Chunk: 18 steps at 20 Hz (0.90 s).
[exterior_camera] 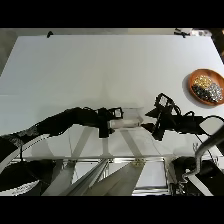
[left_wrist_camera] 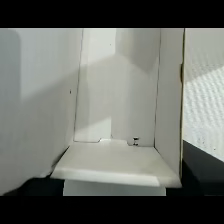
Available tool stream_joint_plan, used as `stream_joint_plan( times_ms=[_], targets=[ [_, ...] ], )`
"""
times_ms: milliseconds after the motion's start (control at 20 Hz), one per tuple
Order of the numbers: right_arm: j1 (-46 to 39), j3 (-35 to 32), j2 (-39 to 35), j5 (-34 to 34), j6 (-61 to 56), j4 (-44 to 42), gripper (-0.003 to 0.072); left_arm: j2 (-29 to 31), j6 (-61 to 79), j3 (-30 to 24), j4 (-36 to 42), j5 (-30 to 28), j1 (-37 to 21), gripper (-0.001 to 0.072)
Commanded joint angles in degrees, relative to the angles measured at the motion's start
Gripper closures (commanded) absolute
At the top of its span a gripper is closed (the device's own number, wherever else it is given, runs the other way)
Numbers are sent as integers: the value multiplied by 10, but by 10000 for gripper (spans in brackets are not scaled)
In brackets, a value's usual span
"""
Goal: Fold the box and place the chain.
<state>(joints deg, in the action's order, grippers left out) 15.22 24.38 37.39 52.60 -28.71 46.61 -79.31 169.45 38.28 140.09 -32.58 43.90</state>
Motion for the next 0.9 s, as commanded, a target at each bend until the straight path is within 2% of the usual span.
stream_joint_plan(
  times_ms=[0, 200, 250, 400, 450, 650, 850],
  targets=[
    [1, 0, 17, -9, 2, -23, 277, -12, 0, 1, 0, 7, 0, 699],
    [1, 0, 52, -44, 12, -57, 283, -16, 0, 1, 0, 6, 0, 699],
    [1, 0, 59, -56, 21, -66, 304, -16, 0, 1, 0, 6, 0, 699],
    [1, 0, 71, -81, 74, -118, 648, -16, 0, 1, 0, 5, 0, 699],
    [1, 0, 74, -87, 96, -138, 671, -16, 0, 1, 0, 5, 0, 699],
    [1, 0, 100, -118, 125, -171, 672, -16, 0, 1, 0, 2, 0, 698],
    [1, 0, 153, -186, 125, -200, 672, -16, 0, 1, 0, 2, 0, 698]
  ],
)
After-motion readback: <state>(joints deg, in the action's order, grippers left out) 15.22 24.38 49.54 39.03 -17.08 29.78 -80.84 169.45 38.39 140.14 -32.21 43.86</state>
